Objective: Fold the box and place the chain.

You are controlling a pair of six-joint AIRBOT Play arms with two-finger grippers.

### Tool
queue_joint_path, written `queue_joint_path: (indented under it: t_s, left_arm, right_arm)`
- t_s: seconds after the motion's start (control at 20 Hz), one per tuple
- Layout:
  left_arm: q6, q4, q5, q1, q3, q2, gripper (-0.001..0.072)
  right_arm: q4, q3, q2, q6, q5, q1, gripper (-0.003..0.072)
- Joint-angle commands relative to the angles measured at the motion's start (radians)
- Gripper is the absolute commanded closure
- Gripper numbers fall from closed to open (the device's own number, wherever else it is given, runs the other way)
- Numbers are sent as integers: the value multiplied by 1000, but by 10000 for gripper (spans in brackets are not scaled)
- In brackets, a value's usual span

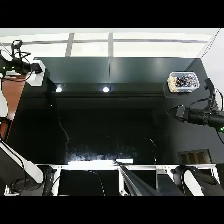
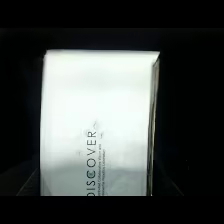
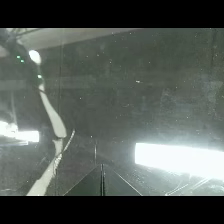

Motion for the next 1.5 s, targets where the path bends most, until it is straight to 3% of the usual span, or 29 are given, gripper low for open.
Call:
queue_joint_path:
  t_s: [0.0, 0.25, 0.3, 0.35, 0.4, 0.45, 0.55, 0.65, 0.8, 0.95, 1.05, 1.15, 1.2, 1.45]
  left_arm:
    - [-4, -24, -101, -6, 57, -8, 2]
    - [-145, 104, -391, -5, 56, 179, 8]
    - [-216, 147, -472, -5, 56, 220, 127]
    - [-265, 164, -555, -3, 53, 255, 351]
    - [-279, 160, -647, -2, 45, 291, 621]
    - [-276, 119, -717, -4, 19, 330, 684]
    - [-272, 15, -735, -26, -81, 431, 685]
    - [-264, -39, -560, -93, -291, 620, 685]
    - [-244, -65, -155, -245, -750, 980, 684]
    - [-239, -62, 212, -417, -1246, 1335, 684]
    - [-239, -60, 352, -480, -1474, 1508, 680]
    - [-239, -53, 353, -486, -1583, 1632, 680]
    - [-239, -52, 355, -485, -1608, 1677, 680]
    - [-242, -65, 351, -487, -1618, 1776, 680]
  right_arm:
    - [2, -1, 0, 5, 11, 0, 670]
    - [2, 0, 0, -4, 51, 0, 671]
    - [2, 2, 0, -23, 62, 0, 671]
    - [1, 9, 1, -43, 82, 0, 671]
    - [-5, 22, 1, -53, 108, 0, 671]
    - [-15, 41, 2, -61, 143, 0, 671]
    - [-47, 77, 9, -64, 192, 0, 671]
    - [-77, 83, 36, -64, 187, 0, 672]
    - [-182, 82, 90, -67, 74, 16, 672]
    - [-257, 43, 118, -142, -163, 92, 672]
    - [-260, -18, 118, -166, -355, 134, 672]
    - [-284, -59, 118, -165, -469, 142, 671]
    - [-295, -61, 118, -165, -460, 141, 670]
    - [-294, -61, 118, -165, -447, 141, 671]
